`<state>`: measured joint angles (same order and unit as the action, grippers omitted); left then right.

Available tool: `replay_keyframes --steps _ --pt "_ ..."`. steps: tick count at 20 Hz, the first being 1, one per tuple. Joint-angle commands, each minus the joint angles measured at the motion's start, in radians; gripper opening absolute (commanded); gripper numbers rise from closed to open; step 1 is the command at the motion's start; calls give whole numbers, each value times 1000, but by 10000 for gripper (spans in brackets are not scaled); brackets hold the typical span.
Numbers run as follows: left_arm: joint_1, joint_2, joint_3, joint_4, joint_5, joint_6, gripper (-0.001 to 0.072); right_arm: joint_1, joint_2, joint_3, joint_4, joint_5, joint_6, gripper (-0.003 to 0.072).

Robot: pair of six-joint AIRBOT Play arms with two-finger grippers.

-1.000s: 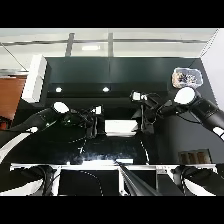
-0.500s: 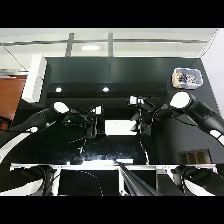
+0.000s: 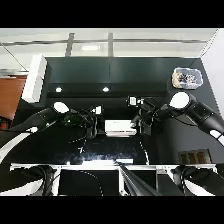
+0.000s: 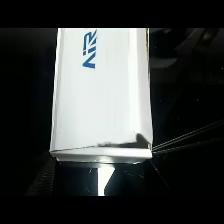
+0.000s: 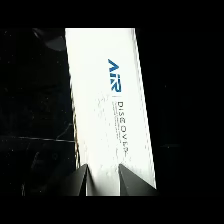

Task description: Fold the box and place the chain.

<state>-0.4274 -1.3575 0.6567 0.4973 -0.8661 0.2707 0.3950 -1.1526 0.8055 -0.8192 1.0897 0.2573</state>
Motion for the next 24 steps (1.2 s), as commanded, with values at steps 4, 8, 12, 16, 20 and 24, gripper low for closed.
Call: replay_keyframes --steps 4,8,12,16,20,24 --pt "-1 0 0 0 0 0 393 0 1 -1 -5 4 8 190" --pt "-1 0 0 0 0 0 394 23 1 -1 -25 2 11 190" --pt "-1 0 0 0 -1 0 394 39 1 -1 -70 -37 67 191" --pt "-1 0 0 0 -1 1 394 39 1 -1 -70 -34 67 191" --pt "-1 0 0 0 -1 0 394 42 1 -1 -76 -13 68 274" --pt "-1 0 0 0 -1 1 394 42 1 -1 -77 -17 68 276"
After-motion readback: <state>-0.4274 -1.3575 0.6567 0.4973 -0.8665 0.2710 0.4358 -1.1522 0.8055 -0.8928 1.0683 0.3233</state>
